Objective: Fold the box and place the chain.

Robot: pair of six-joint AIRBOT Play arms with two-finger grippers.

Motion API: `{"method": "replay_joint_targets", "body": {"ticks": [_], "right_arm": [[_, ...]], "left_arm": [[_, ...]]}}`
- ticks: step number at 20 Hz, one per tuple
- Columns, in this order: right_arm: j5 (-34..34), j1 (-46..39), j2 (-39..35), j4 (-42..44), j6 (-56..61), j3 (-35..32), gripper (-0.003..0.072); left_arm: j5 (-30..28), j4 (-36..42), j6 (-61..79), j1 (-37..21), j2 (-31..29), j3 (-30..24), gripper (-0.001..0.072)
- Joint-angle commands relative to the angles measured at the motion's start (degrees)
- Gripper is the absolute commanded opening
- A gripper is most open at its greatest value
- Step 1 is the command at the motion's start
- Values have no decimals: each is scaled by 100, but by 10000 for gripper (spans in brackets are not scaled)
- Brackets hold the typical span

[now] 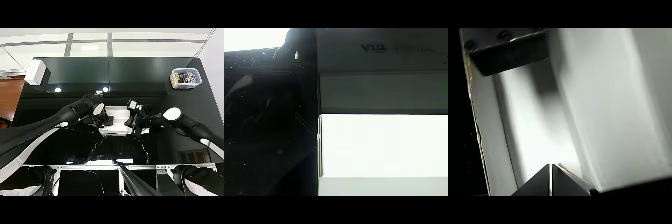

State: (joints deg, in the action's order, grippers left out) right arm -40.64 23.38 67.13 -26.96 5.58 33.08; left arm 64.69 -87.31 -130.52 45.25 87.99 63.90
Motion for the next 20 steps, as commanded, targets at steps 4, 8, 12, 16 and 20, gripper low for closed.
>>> {"method": "replay_joint_targets", "body": {"ticks": [4, 8, 12, 16, 20], "right_arm": [[-1384, -2006, -1615, -3248, 5416, 496, 19], [-1023, -3751, -1458, -3176, 8312, -208, 19], [-2444, -3362, -435, -1912, 6710, -612, 19], [-1888, -2201, 391, -1368, 6341, -581, 20], [-1541, -1784, 647, -540, 5698, -387, 20]], "left_arm": [[11, -9, 0, -4, 4, 2, 30], [-9, -22, 0, -9, 4, 2, 30], [15, -22, 0, -9, 4, 2, 31], [15, -20, 0, -9, 4, 2, 30], [33, -24, 0, -9, 4, 2, 31]]}}
